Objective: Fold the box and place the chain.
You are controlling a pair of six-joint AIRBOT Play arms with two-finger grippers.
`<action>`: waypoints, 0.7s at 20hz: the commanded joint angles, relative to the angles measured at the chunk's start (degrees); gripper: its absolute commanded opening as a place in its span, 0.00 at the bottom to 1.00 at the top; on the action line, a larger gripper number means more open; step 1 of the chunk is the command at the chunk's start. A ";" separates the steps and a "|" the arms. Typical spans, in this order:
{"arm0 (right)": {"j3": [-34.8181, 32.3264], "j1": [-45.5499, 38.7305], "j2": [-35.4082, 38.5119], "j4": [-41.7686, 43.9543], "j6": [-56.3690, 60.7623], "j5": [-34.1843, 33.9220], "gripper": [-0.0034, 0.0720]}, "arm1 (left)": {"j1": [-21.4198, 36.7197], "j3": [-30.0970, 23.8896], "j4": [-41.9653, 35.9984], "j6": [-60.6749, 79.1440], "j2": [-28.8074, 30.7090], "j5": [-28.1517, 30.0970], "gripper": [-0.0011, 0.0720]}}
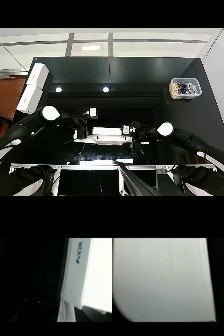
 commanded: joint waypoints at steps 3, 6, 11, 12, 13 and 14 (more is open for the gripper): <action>-0.04 -0.02 -0.04 0.17 0.79 -0.81 0.74 | 5.57 0.07 6.78 -11.26 5.62 -7.98 0.94; -0.02 -0.02 -0.04 0.17 0.81 -0.81 0.74 | 8.76 0.07 9.09 -21.31 7.52 -17.68 0.90; -0.02 -0.02 -0.04 0.17 0.81 -0.81 0.74 | 9.40 -0.87 0.72 -30.73 8.22 -31.69 0.05; -0.04 -0.02 -0.04 0.17 0.81 -0.83 0.74 | 8.98 -2.12 -5.49 -29.88 8.48 -29.51 0.05; -0.02 -0.02 -0.04 0.17 0.81 -0.83 0.74 | 8.22 -3.28 -10.80 -27.65 8.50 -26.53 0.05; -0.02 -0.02 -0.04 0.17 0.81 -0.83 0.74 | 7.39 -4.35 -14.97 -26.03 8.50 -22.73 0.05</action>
